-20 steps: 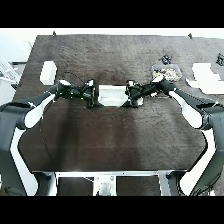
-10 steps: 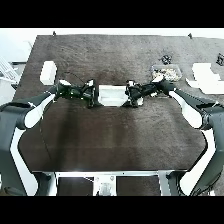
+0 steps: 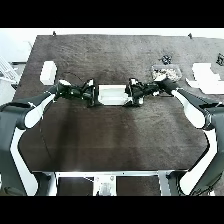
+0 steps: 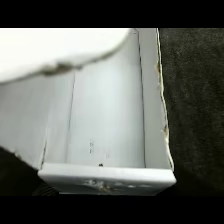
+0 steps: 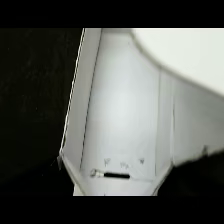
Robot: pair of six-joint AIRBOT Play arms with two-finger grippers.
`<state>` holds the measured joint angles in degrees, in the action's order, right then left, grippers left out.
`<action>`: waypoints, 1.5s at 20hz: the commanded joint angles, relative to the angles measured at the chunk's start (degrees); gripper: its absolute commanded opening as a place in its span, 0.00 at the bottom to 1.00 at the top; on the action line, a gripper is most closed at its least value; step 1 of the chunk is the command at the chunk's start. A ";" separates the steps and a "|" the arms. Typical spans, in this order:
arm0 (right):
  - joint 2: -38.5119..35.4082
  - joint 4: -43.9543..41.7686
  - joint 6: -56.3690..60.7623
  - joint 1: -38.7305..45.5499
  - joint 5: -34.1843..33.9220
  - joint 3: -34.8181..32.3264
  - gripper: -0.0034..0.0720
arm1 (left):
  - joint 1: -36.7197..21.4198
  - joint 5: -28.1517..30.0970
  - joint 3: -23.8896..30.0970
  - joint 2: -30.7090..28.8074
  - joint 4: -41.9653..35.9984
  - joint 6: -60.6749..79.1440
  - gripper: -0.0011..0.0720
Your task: Fold the box and place the chain.
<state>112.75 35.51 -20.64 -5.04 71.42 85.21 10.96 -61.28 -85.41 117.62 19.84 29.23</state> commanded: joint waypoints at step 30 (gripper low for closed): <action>-5.46 -10.45 14.75 -1.38 -12.94 2.23 0.05 | -0.04 -0.70 -0.02 0.02 0.35 0.17 0.44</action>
<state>106.04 24.75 -6.24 -6.26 60.31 85.41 10.90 -61.98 -85.41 117.60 20.18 29.39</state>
